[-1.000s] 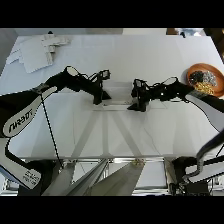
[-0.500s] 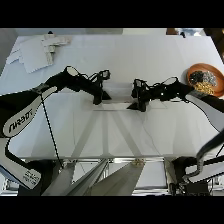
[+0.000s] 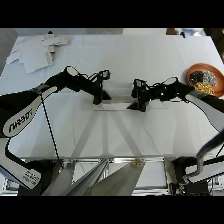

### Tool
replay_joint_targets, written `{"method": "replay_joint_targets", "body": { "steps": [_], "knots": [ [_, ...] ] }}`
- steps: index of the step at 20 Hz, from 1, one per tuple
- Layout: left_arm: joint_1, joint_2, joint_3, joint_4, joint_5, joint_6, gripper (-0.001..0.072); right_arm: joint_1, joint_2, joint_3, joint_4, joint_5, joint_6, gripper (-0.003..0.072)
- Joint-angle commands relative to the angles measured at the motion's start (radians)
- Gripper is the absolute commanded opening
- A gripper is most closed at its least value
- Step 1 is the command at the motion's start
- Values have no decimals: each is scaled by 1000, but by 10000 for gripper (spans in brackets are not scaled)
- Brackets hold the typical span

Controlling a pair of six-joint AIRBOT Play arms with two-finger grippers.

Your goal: Fold the box and place the chain.

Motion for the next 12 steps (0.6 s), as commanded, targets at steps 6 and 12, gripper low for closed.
{"method": "replay_joint_targets", "body": {
  "steps": [6,12],
  "knots": [
    [0,0,0,0,1,0,13,0,0,0,0,0,0,458],
    [0,0,0,0,-5,0,13,0,0,0,0,0,0,458]
  ]
}}
